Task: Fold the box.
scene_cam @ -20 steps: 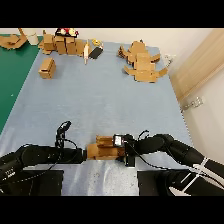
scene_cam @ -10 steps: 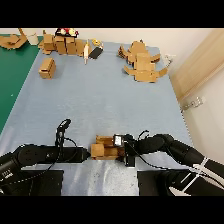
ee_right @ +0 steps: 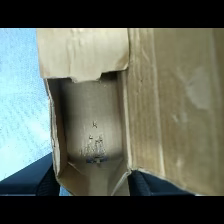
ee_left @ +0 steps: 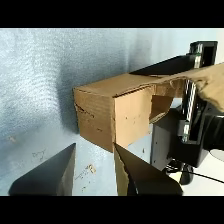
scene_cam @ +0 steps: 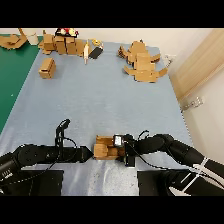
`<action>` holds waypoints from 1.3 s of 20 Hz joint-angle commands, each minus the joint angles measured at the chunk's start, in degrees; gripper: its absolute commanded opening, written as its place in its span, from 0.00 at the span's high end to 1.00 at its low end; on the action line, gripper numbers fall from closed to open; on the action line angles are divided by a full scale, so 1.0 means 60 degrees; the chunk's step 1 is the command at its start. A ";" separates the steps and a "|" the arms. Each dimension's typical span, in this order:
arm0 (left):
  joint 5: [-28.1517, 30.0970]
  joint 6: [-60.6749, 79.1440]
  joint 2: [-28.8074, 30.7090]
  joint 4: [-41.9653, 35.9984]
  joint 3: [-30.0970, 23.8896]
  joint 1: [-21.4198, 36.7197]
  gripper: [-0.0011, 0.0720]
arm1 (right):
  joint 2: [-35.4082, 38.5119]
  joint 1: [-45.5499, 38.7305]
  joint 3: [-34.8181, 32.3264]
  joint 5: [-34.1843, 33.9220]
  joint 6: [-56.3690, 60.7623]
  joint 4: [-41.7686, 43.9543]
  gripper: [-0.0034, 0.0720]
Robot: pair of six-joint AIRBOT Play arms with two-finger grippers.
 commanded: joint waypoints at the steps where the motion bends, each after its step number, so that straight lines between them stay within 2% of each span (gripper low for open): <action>1: 0.0470 0.0106 0.0007 0.0175 0.0007 0.0018 0.39 | 0.0000 0.0007 -0.0004 0.0000 0.0004 -0.0004 0.38; 2: 0.0448 0.0095 0.0007 0.0175 0.0007 0.0018 0.32 | 0.0004 0.0007 -0.0004 0.0000 0.0004 -0.0004 0.38; 8: 0.0262 -0.0124 -0.0040 0.0182 0.0222 0.0004 0.32 | 0.0004 0.0007 -0.0004 0.0004 0.0004 -0.0007 0.38; 14: 0.0022 -0.0080 -0.0903 0.0215 0.0484 -0.0025 0.32 | 0.0004 0.0007 -0.0004 0.0000 0.0004 -0.0007 0.38; 16: 0.0036 -0.0200 -0.1246 0.0739 0.0991 -0.0368 0.32 | 0.0004 0.0007 -0.0004 0.0004 0.0004 -0.0007 0.38; 21: 0.0015 -0.2565 -0.2470 0.2667 0.1832 -0.1668 0.32 | 0.0004 0.0007 -0.0004 0.0000 0.0004 -0.0015 0.38; 26: -0.0659 -0.5231 -0.3300 0.5843 0.3049 -0.2652 0.32 | 0.0004 0.0007 -0.0004 0.0000 0.0004 -0.0033 0.38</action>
